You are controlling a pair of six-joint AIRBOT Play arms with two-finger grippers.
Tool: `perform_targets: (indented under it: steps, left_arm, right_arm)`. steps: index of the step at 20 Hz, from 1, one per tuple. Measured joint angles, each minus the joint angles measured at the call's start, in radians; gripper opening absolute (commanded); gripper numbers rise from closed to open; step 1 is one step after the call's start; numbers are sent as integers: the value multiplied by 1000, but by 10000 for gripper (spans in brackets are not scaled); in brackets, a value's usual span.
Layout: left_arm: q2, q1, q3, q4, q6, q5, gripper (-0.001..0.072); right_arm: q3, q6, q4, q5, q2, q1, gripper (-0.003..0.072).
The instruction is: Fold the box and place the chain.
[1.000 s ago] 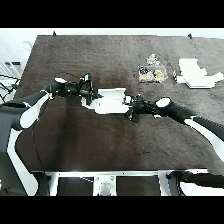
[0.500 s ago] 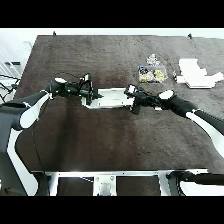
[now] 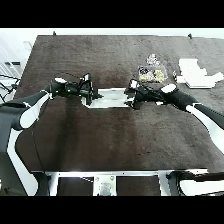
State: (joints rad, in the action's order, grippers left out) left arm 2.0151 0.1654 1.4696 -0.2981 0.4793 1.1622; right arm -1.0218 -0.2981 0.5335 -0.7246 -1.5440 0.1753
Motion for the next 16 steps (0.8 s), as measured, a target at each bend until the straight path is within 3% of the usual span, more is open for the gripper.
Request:
perform_targets:
  steps: [10,16]
  left_arm:
    - [0,0,0,0,0,0,22]
    - [0,1,0,0,0,1,21]
  right_arm:
    - [-224,4,3,-330,-192,-90,682]
    - [-323,6,23,-443,-301,-101,682]
